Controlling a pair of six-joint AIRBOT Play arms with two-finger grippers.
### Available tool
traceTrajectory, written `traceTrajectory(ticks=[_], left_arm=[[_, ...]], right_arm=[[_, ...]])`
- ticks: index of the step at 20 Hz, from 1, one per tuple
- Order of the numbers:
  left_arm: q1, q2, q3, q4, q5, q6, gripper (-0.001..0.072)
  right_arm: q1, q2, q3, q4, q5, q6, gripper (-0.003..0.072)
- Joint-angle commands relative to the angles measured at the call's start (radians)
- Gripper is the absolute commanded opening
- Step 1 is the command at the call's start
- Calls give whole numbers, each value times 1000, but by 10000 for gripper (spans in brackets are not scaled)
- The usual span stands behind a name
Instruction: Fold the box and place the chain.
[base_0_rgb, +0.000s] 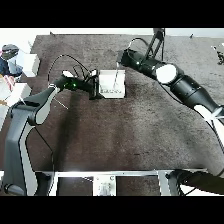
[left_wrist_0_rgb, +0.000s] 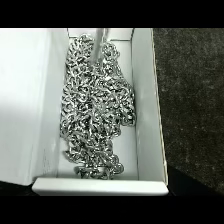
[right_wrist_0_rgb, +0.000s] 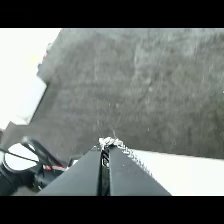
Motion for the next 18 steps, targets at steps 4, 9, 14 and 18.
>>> traceTrajectory(ticks=[4, 9, 14, 18], left_arm=[[0, 0, 0, 0, 0, 0, 537], [0, 0, 0, 0, 0, 0, 538], [0, 0, 0, 0, 0, 0, 537], [0, 0, 0, 0, 0, 0, 538]], right_arm=[[-49, -40, 12, -143, 82, -63, 340], [-234, -134, 208, 5, 345, -428, 149], [-443, -415, 420, 448, 729, -849, 92], [-469, -592, 534, 549, 781, -988, 91]])
